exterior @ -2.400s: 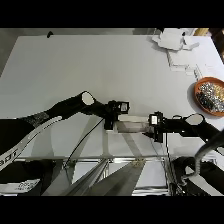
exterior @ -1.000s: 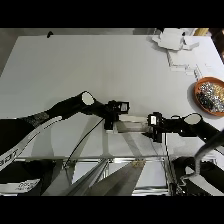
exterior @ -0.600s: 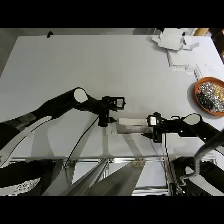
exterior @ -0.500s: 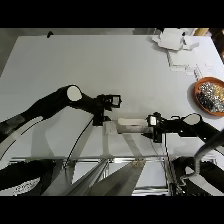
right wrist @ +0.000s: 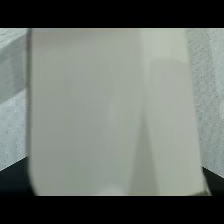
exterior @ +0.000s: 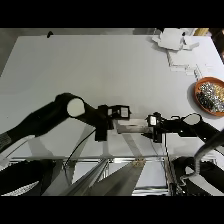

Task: Fold the box and place the chain.

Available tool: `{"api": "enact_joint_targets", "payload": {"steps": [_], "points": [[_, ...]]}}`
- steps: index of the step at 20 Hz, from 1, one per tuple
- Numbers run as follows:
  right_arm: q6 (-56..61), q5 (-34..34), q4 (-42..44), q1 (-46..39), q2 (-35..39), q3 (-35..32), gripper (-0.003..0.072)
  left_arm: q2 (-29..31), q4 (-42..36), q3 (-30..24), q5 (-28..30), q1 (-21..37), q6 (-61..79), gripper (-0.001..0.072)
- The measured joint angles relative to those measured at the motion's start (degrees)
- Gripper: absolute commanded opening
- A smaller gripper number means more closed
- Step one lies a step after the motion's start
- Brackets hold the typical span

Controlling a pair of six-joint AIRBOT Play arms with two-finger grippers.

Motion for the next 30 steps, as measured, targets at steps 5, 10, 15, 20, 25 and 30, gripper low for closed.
{"api": "enact_joint_targets", "payload": {"steps": [5, 10, 15, 20, 25, 30], "points": [[0.15, 0.09, 0.13, -0.04, 0.02, 0.02, 0.0454, -2.75, 1.81, 1.09, 16.0, -4.02, -8.09, 0.0002], [0.02, -0.13, 0.0, -0.02, 0.0, 0.0, 0.0454, -10.21, 0.26, 6.03, 23.37, -2.45, -10.73, 0.0003], [-0.04, -0.15, 0.02, -0.04, 0.0, 0.0, 0.0454, -16.5, -1.44, 7.96, 26.1, -0.7, -11.63, 0.0003], [-0.09, -0.11, 0.04, -0.02, 0.0, 0.0, 0.0454, -18.01, -2.36, 8.28, 25.49, 0.63, -12.55, 0.0002], [-0.11, -0.02, -0.09, -0.02, 0.0, 0.0, 0.0454, -12.15, 1.97, 8.35, 18.05, 1.64, -13.33, 0.0002], [-0.09, 0.0, -0.07, -0.02, 0.0, 0.0, 0.0454, -8.13, 6.05, 8.11, 5.18, 1.46, -16.06, 0.0002]]}}
